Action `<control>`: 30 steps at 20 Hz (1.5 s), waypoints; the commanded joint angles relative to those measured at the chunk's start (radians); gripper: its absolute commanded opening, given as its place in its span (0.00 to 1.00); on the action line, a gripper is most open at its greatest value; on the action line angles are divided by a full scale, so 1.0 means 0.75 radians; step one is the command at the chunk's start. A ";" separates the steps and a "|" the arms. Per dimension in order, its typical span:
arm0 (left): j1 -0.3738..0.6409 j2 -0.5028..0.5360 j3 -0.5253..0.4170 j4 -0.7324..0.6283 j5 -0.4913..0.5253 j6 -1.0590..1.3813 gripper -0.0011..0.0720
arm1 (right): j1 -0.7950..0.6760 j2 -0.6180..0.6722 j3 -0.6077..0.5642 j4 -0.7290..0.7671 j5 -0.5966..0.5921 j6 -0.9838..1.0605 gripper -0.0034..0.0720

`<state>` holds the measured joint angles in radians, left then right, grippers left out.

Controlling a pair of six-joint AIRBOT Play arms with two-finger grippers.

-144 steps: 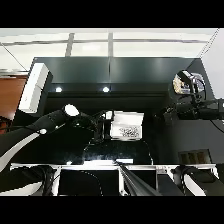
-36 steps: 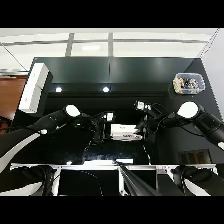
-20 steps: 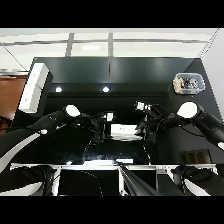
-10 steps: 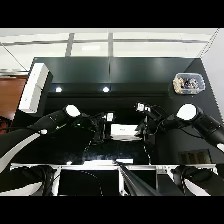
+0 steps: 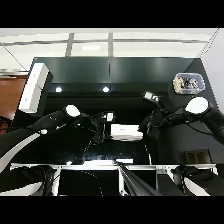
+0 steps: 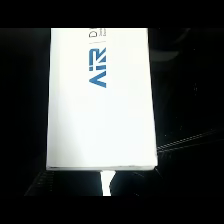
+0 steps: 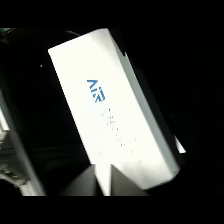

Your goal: Fold the box and place the chain.

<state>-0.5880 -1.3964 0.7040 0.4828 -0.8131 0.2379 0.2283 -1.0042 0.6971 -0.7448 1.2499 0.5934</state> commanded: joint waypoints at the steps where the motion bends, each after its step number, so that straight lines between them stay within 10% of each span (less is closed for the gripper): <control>1: 0.000 -0.001 0.001 0.000 0.001 0.002 0.62 | -0.130 0.014 -0.026 0.158 0.285 0.249 0.06; 6: 0.000 -0.001 0.001 0.001 0.001 0.002 0.62 | -0.099 0.014 -0.243 0.513 -0.061 0.409 0.06; 13: 0.000 -0.001 0.001 0.001 0.001 0.002 0.62 | 0.054 0.007 -0.276 0.408 -0.401 0.603 0.06; 30: 0.000 -0.001 0.001 0.000 0.001 0.002 0.62 | 0.100 -0.138 -0.276 0.314 -0.381 0.591 0.06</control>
